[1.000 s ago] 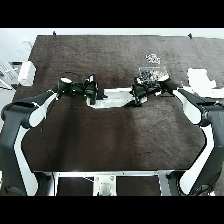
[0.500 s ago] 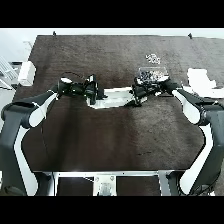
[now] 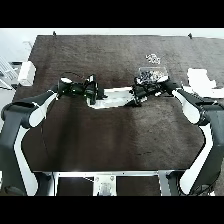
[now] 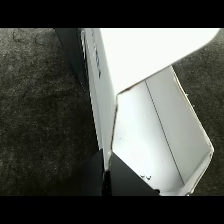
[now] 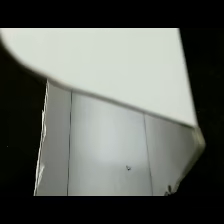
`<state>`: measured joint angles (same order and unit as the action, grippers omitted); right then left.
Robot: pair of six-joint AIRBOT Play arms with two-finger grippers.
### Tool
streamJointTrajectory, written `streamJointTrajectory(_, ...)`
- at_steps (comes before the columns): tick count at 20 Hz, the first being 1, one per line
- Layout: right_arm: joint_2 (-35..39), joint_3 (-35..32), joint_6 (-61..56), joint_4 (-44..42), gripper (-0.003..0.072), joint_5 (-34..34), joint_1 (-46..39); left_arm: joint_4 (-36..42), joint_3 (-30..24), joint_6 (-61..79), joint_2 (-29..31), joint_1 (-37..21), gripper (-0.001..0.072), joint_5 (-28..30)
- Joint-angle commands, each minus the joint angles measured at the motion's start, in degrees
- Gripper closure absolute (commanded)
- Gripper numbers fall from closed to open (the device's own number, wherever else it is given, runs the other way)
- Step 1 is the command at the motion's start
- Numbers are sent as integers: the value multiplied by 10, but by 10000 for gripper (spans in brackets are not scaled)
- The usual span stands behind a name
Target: Fold the box and place the chain.
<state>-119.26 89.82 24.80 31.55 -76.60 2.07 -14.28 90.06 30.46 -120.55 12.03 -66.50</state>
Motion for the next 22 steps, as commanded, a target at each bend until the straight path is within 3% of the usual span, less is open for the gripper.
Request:
streamJointTrajectory(1,0,1,-8,0,58,1,0,0,0,0,0,0,688,0)
streamJointTrajectory(7,0,1,-29,0,60,5,0,0,0,0,0,0,688,0)
streamJointTrajectory(10,-2,1,-28,0,114,5,1,0,0,0,0,0,688,0)
streamJointTrajectory(22,-2,0,-18,0,115,5,2,0,0,0,0,0,688,0)
